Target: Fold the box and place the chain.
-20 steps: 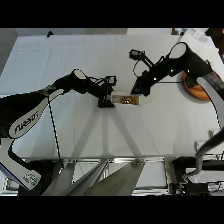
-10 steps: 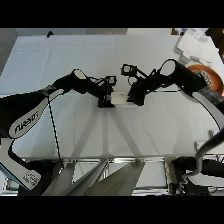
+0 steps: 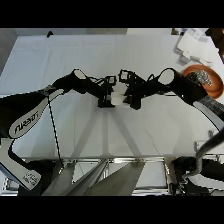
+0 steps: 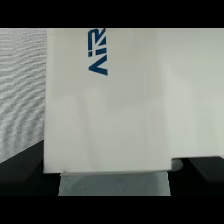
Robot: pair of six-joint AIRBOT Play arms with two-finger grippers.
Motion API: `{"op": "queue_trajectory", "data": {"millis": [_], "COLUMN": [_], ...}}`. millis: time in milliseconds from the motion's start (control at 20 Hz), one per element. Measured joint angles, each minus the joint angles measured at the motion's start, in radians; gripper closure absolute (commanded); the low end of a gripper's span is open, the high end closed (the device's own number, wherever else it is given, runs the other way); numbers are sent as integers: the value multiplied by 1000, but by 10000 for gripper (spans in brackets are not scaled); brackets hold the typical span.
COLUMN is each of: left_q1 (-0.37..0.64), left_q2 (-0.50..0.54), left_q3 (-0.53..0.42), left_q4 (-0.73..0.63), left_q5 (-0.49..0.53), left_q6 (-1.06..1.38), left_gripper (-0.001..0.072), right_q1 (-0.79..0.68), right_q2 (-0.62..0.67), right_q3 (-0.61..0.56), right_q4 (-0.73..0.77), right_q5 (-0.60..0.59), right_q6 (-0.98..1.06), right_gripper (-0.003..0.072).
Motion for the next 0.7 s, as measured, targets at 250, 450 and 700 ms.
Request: {"op": "queue_trajectory", "data": {"millis": [250, 450, 700], "left_q1": [0, 0, 0], "left_q2": [0, 0, 0], "left_q3": [0, 0, 0], "left_q4": [0, 0, 0], "left_q5": [0, 0, 0], "left_q6": [0, 0, 0], "left_gripper": [432, 432, 432], "right_q1": [10, 20, 24], "right_q2": [2, 2, 3], "right_q3": [-27, -33, -35], "right_q4": [7, 11, 11], "right_q5": [-59, -95, -109], "right_q6": [-11, -14, -13], "right_gripper": [346, 346, 346]}}
